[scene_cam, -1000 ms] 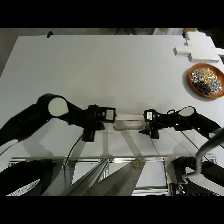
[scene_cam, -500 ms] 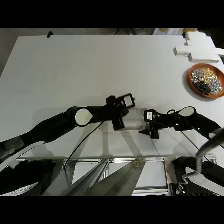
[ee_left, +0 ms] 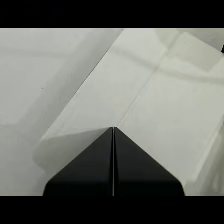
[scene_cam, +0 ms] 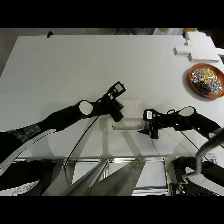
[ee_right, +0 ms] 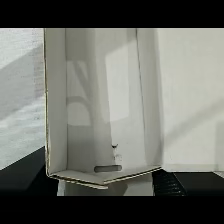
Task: Fold the box and place the chain.
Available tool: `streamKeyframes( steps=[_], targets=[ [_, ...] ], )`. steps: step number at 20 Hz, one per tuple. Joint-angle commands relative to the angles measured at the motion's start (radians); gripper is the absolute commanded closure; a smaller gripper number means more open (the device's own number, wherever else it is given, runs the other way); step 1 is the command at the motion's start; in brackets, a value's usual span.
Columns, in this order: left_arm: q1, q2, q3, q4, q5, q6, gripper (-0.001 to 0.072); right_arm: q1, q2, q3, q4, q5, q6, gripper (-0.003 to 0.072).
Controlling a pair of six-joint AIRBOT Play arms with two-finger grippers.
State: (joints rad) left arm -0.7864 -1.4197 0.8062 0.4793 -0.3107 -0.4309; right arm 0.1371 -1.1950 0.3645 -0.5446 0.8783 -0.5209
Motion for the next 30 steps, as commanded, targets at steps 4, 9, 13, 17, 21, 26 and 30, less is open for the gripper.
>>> streamKeyframes(
  steps=[4, 9, 13, 17, 21, 26, 30],
  targets=[
    [0.005, 0.213, 0.0, 0.134, -0.103, 0.0, 0.07, 0.001, 0.0, 0.0, -0.001, 0.001, -0.001, 0.0273],
    [0.024, 0.317, -0.007, 0.422, -0.445, -0.144, 0.07, 0.001, 0.0, 0.0, -0.001, 0.001, -0.001, 0.0273],
    [0.093, 0.317, -0.117, 0.468, -0.457, -0.145, 0.0702, 0.001, 0.0, 0.0, -0.001, 0.001, -0.001, 0.0273],
    [0.142, 0.281, -0.2, 0.457, -0.439, 0.099, 0.0696, 0.001, 0.0, 0.0, -0.001, 0.001, -0.001, 0.0273],
    [0.145, 0.2, -0.225, 0.37, -0.419, 0.429, 0.0532, 0.001, 0.0, 0.0, -0.001, 0.001, -0.001, 0.0273],
    [0.145, 0.171, -0.225, 0.345, -0.3, 0.475, 0.0328, 0.001, 0.0, 0.0, -0.001, 0.001, -0.001, 0.0273],
    [0.143, 0.18, -0.225, 0.274, -0.275, 0.582, 0.0297, 0.001, 0.0, 0.0, -0.001, 0.001, -0.001, 0.0273]
  ],
)
